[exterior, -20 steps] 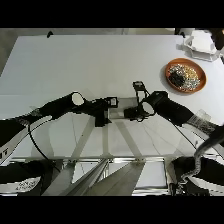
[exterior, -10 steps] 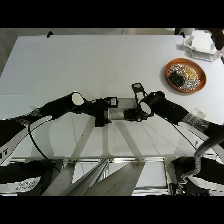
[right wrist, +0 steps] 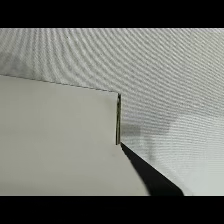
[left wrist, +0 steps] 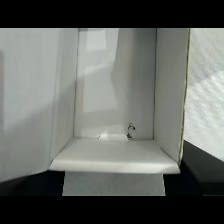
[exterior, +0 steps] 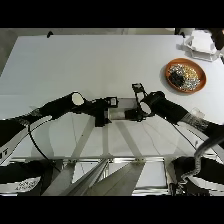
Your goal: Fold the box and place the chain.
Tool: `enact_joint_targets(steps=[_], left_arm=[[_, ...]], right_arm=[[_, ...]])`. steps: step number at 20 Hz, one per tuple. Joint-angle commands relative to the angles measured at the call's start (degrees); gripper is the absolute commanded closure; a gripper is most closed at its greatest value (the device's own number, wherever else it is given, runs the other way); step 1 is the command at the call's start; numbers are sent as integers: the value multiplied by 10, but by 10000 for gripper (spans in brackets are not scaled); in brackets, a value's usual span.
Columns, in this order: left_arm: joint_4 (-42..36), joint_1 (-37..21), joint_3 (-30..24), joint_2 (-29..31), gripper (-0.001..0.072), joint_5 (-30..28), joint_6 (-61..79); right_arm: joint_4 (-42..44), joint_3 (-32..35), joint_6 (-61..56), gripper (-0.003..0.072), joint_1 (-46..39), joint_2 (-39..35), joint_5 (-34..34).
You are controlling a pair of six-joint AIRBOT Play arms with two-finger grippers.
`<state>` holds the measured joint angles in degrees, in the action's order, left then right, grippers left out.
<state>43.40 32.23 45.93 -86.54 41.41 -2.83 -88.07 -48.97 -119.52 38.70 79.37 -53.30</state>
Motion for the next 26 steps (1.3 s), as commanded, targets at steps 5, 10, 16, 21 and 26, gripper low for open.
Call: enact_joint_targets(steps=[5, 10, 16, 21, 26], left_arm=[[0, 0, 0, 1, 437, 0, -1], [0, 0, 0, 1, 437, 0, -1], [0, 0, 0, 1, 437, 0, -1], [0, 0, 0, 1, 437, 0, -1], [0, 0, 0, 1, 437, 0, -1]], right_arm=[[2, 0, -5, 572, 0, 0, 19], [2, 0, -4, 649, 0, -2, 19], [-9, 0, 73, 342, -3, -49, -14], [-15, 0, 135, 341, -20, -155, -90], [-19, 0, 180, 414, -150, -278, -21]])
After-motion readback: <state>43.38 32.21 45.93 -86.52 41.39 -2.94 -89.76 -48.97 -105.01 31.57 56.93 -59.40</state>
